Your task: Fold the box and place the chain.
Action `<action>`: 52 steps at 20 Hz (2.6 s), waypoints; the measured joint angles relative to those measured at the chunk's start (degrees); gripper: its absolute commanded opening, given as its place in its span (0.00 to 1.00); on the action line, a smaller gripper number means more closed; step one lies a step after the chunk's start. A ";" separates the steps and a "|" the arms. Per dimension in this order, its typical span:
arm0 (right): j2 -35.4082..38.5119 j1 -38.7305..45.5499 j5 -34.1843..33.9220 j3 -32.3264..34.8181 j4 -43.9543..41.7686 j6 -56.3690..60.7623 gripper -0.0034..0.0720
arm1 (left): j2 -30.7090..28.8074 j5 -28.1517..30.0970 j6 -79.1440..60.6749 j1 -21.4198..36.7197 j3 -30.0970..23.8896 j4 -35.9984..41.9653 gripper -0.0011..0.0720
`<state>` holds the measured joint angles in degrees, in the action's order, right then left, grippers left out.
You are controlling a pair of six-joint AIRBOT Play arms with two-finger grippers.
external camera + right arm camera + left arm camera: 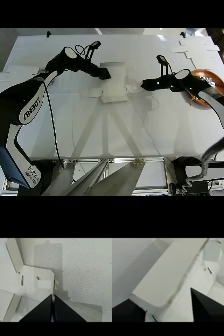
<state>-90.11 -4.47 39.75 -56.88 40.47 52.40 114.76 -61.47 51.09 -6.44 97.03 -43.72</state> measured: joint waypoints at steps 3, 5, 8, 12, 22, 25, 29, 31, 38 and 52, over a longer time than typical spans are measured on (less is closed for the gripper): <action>0.00 0.00 0.00 0.00 0.00 0.00 0.06 | -0.48 -3.06 -6.51 -0.04 0.02 0.22 0.44; 0.00 0.00 0.00 0.00 0.00 0.00 0.06 | -0.96 -5.07 -10.99 -0.04 0.02 0.20 0.36; 0.00 0.00 -0.02 0.00 0.00 0.00 0.06 | -1.66 -7.50 -16.52 -0.04 0.02 0.33 0.11; 0.00 0.00 -0.04 0.00 -0.02 -0.02 0.06 | -2.03 -9.16 -20.09 -0.04 0.02 0.42 0.02; 0.00 -0.02 -0.02 0.00 0.00 0.00 0.06 | -2.21 -11.10 -22.43 0.07 0.02 0.46 0.03; 0.00 -0.02 -0.02 0.00 0.00 0.00 0.06 | -2.21 -11.32 -22.53 0.07 0.02 0.44 0.03; 0.00 -0.02 -0.02 0.00 0.00 0.00 0.06 | -2.21 -11.43 -22.60 0.07 0.02 0.44 0.03; 0.00 -0.02 -0.04 0.00 0.00 0.04 0.33 | -2.21 -11.43 -22.60 0.07 0.02 0.42 0.03; 2.54 0.46 -0.61 0.04 0.85 0.02 0.64 | -4.35 -14.93 -23.30 0.31 0.02 0.35 0.01; 15.61 9.84 1.25 0.04 9.94 0.07 0.64 | -16.37 -26.08 -25.64 -0.37 0.02 1.40 0.01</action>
<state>-74.50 5.37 40.99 -56.84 50.41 52.47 98.39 -87.55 25.45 -6.81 97.06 -42.33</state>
